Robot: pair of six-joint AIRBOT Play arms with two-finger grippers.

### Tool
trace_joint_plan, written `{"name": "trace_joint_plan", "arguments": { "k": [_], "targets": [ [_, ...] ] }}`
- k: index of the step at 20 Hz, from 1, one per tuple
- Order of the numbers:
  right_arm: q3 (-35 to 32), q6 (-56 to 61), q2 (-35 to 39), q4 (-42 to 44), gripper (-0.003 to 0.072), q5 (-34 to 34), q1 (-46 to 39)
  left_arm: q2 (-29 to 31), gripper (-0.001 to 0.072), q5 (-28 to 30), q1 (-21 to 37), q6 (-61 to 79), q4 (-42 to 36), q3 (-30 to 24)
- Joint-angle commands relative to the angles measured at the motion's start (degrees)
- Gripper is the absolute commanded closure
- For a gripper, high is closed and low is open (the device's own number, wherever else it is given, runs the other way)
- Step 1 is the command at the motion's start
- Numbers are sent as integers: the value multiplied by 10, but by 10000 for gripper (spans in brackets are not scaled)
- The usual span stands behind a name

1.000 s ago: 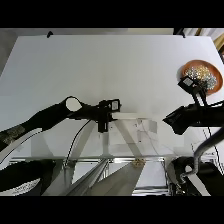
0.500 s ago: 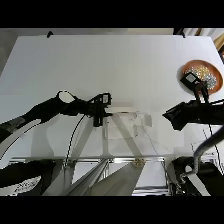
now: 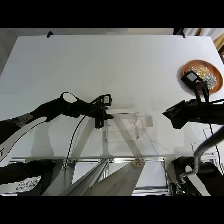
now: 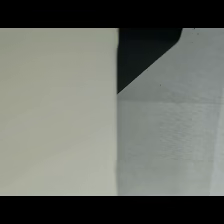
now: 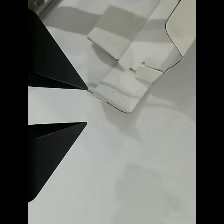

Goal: Fold the box and place the chain.

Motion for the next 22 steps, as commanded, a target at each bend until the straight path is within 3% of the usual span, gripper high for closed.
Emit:
{"name": "trace_joint_plan", "arguments": {
  "k": [1, 22],
  "targets": [
    [0, 0, 0, 0, 460, -2, 0, -3, 702, 15, 0, 2, -2, 0],
    [0, 0, 0, 0, 460, -7, 0, -21, 699, 14, -2, 14, -2, 0]
  ]
}}
